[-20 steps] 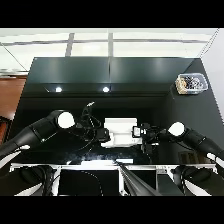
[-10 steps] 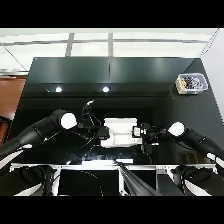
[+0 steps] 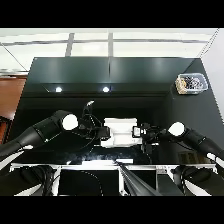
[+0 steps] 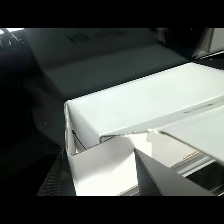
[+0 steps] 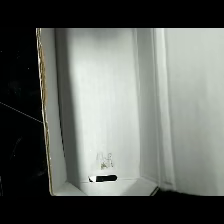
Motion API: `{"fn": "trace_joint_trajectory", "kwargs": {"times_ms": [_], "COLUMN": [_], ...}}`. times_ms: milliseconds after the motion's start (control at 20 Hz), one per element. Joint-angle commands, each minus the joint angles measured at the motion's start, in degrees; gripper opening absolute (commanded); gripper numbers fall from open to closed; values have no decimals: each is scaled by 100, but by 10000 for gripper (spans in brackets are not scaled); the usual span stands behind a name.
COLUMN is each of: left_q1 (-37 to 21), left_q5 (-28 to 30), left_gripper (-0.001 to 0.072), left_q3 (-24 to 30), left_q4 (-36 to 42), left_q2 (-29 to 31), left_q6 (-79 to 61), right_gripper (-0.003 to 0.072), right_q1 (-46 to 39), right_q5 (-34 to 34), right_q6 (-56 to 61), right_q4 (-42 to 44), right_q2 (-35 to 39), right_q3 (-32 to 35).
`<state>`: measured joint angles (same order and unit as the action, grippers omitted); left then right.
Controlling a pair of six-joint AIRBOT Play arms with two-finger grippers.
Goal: Fold the box and place the chain.
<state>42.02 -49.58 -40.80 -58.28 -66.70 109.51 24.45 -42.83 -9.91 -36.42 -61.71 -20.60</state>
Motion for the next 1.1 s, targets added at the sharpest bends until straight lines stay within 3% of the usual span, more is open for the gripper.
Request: {"fn": "trace_joint_trajectory", "kwargs": {"times_ms": [0,400,1050], "left_q1": [15,125,466], "left_q5": [-57,-431,-302], "left_gripper": [507,507,504], "left_q3": [-81,-385,-501], "left_q4": [-55,-151,-407], "left_q2": [-2,-2,-356], "left_q6": [52,131,546], "right_gripper": [91,91,91], "right_q1": [-4,-4,-4], "right_q5": [0,0,0], "right_q6": [2,2,2], "right_q4": [0,2,2], "right_q2": [-2,-2,-2], "right_q3": [2,2,2]}}
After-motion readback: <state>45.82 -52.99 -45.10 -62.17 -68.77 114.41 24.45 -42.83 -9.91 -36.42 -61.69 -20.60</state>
